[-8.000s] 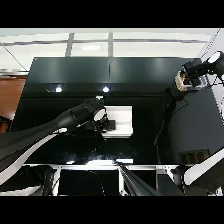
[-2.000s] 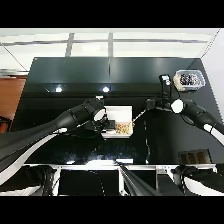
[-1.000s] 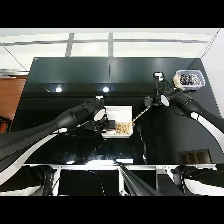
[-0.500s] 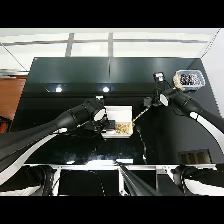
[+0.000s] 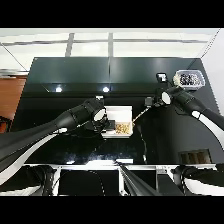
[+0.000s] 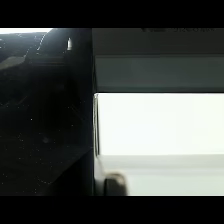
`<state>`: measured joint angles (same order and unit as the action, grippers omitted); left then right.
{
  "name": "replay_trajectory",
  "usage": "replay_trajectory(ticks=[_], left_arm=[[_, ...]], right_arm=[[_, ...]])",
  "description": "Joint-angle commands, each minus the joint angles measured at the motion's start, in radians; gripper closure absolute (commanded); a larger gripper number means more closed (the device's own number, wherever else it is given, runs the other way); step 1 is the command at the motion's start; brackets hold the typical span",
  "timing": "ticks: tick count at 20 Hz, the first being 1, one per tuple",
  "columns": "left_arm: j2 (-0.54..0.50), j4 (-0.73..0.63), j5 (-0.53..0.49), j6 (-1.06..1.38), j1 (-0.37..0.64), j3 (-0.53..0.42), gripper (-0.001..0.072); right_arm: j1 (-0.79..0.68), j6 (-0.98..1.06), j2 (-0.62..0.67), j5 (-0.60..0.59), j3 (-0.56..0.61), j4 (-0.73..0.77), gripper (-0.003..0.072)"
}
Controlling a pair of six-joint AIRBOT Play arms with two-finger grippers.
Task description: Fold the box and place the chain.
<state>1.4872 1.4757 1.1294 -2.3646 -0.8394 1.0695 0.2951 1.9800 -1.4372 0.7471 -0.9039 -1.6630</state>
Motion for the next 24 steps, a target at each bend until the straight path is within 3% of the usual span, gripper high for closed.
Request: replay_trajectory(ticks=[1, 2, 3, 4, 6, 7, 15, 20, 24], left_arm=[[0.0, 0.0, 0.001, 0.0, 0.0, 0.001, 0.0679], [0.0, 0.0, 0.001, 0.0, 0.0, 0.001, 0.0679], [0.0, 0.0, 0.001, 0.0, 0.0, 0.001, 0.0679], [0.0, 0.0, 0.001, 0.0, 0.0, 0.001, 0.0679], [0.0, 0.0, 0.001, 0.0, 0.0, 0.001, 0.0679], [0.0, 0.0, 0.001, 0.0, 0.0, 0.001, 0.0679], [0.0, 0.0, 0.001, 0.0, 0.0, 0.001, 0.0679], [0.0, 0.0, 0.001, 0.0, 0.0, 0.001, 0.0679], [0.0, 0.0, 0.001, 0.0, 0.0, 0.001, 0.0679]], right_arm=[[-0.021, -0.026, 0.0, -0.009, 0.0, 0.018, 0.0149], [-0.019, -0.026, 0.0, -0.013, 0.0, 0.018, 0.015], [-0.019, -0.026, 0.0, -0.018, 0.0, 0.026, 0.0196], [-0.019, -0.029, 0.0, -0.022, 0.0, 0.03, 0.0352], [-0.019, -0.037, 0.0, -0.03, 0.0, 0.033, 0.0583], [-0.019, -0.04, 0.0, -0.031, 0.0, 0.033, 0.0625], [-0.019, -0.12, 0.068, 0.053, -0.002, 0.033, 0.0627], [-0.019, -0.247, 0.282, 0.185, -0.003, 0.064, 0.0628], [-0.019, -0.307, 0.483, 0.264, -0.011, 0.17, 0.0628]])
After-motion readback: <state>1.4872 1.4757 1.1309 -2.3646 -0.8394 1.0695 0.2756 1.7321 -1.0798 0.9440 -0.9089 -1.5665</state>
